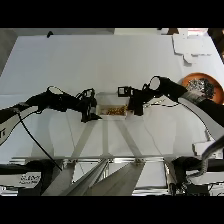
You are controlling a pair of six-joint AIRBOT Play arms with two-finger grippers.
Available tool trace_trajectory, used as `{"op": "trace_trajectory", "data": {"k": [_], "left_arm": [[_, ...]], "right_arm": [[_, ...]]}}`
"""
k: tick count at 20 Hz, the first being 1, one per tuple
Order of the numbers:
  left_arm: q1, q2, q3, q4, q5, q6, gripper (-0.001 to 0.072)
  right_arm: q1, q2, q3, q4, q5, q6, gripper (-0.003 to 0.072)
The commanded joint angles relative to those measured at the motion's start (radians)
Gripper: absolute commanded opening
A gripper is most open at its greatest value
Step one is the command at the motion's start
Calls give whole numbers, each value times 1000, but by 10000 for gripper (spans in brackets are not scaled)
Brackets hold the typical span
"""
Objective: Fold the box and place the chain.
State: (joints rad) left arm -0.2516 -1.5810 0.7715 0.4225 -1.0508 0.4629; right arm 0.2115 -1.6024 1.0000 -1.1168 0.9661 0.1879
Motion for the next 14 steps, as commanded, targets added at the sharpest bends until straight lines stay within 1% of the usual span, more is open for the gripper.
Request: {"op": "trace_trajectory", "data": {"k": [1, 5, 11, 14], "left_arm": [[1, 0, 0, 0, 0, 0, 395], [0, 0, 0, 0, 0, 0, 395], [0, 0, 0, 0, 0, 0, 395], [0, 0, 0, 0, 0, 0, 395]], "right_arm": [[2, 16, -2, -141, 67, 63, 16], [1, 114, -2, -140, 37, 174, 13], [2, 289, -2, -130, 35, 277, 13], [2, 348, -2, -67, 35, 302, 13]]}}
